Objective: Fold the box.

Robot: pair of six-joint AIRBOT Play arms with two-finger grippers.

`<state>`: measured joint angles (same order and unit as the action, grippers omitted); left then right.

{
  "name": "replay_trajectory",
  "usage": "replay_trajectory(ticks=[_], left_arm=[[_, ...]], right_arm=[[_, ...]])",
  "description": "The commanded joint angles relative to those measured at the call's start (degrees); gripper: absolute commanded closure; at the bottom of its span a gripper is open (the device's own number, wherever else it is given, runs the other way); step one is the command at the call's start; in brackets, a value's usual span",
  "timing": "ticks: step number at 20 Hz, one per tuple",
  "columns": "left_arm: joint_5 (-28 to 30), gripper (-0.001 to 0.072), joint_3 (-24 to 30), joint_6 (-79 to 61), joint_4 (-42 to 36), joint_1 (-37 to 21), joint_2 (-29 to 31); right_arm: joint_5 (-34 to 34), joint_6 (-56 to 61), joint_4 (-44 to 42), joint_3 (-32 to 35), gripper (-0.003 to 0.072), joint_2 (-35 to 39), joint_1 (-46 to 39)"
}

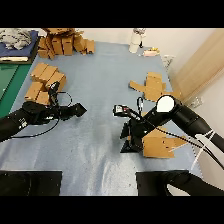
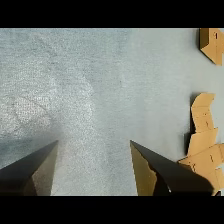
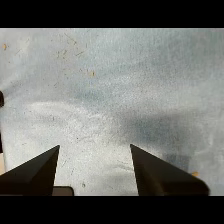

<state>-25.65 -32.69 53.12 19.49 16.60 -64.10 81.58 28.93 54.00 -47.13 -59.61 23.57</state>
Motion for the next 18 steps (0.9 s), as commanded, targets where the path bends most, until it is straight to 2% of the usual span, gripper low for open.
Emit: replay_trajectory(ticks=[1, 10, 14, 18], left_arm=[[0.0, 0.0012, 0.0, 0.0, 0.0, 0.0, 0.0], [0.0, 0.0012, 0.0, 0.0, 0.0, 0.0, 0.0], [0.0, 0.0012, 0.0, 0.0, -0.2, 0.0, 0.0], [0.0, 0.0012, 0.0, 0.0, -0.2, 0.0, 0.0]], right_arm=[[0.0, 0.0, 0.0, 0.0, -0.0034, 0.0, 0.0], [0.0, -0.1, 0.0, 0.0, -0.0034, 0.0, 0.0], [-5.6, -0.7, 0.0, 0.0, -0.0034, 0.0, 0.0], [-4.4, 3.7, -1.3, 0.0, -0.0034, 0.0, 0.0]])
